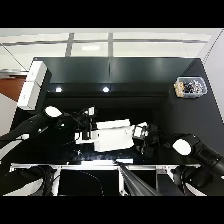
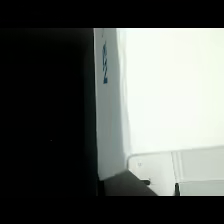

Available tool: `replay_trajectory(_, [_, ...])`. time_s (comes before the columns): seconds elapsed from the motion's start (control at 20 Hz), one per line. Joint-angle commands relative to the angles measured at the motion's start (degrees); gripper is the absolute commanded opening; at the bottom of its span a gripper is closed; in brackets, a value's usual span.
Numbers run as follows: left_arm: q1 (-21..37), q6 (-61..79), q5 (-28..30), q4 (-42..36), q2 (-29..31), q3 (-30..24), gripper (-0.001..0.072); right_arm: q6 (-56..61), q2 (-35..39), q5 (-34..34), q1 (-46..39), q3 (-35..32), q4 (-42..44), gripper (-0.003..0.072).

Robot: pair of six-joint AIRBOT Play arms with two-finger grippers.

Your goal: Fold the box and place the chain.

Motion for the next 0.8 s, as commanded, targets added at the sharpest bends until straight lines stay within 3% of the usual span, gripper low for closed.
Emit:
replay_trajectory(0.0, [-1.0,-1.0,1.7,1.7,0.0,0.1,0.0030,-7.8,-0.9,-0.9,2.2,-0.8,0.2,0.0703])
replay_trajectory(0.35, [-1.0,-1.1,1.8,1.7,0.0,0.1,0.0030,-13.0,-4.0,-2.7,2.6,-0.8,9.2,0.0703])
replay_trajectory(0.5, [-1.0,-1.1,1.8,1.7,0.0,0.1,0.0031,-13.9,-5.5,-7.8,4.3,-0.7,9.7,0.0703])
replay_trajectory(0.75, [-1.0,-1.1,1.8,1.7,0.0,0.1,0.0030,-12.3,-5.7,-9.2,6.8,-0.6,10.5,0.0703])
